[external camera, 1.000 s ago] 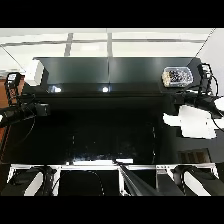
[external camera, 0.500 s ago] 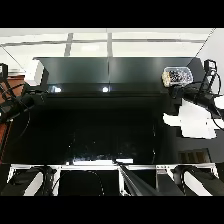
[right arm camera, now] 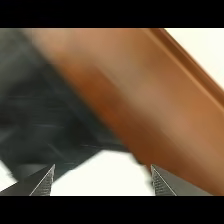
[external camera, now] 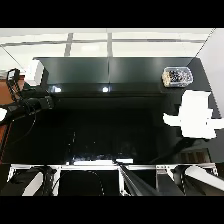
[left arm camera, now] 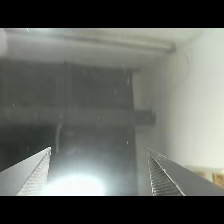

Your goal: Fold the box and place the chain.

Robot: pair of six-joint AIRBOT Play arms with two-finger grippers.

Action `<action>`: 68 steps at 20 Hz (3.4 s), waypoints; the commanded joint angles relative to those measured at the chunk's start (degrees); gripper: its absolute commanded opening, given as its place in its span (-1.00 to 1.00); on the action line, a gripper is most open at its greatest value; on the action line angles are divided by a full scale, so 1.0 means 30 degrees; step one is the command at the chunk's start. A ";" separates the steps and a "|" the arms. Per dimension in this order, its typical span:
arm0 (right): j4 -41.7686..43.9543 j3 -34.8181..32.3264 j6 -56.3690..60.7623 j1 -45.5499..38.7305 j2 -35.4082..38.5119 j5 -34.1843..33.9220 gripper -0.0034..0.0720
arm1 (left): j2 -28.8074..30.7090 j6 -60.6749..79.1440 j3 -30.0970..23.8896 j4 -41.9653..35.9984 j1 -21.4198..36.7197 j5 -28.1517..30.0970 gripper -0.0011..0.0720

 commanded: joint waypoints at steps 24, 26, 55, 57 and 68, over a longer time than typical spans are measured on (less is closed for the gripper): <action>1.0025 -0.1712 -0.8553 0.3242 0.1311 0.7096 -0.87 | -0.0466 0.1683 -0.0007 -0.0444 -0.0372 -0.1836 0.97; 1.1264 -0.4036 -0.7599 0.5931 0.3840 0.6054 -0.87 | -0.0495 0.1945 -0.0007 -0.0466 -0.1020 -0.2084 0.97; 1.5999 -1.2713 -0.3031 2.6061 0.8867 -0.7905 -0.87 | -2.0014 1.3223 1.2633 -0.7009 -0.5792 -1.6976 -0.05; 1.5941 -1.2713 -0.3038 2.6061 0.8867 -0.7905 -0.87 | -2.0079 1.3253 1.2976 -0.5880 -0.6003 -1.7056 -0.23; 1.1030 -1.0586 -0.3126 2.4006 0.8888 -0.3330 0.97 | -1.8914 1.1140 1.3806 -0.4809 -0.6164 -1.6619 -0.92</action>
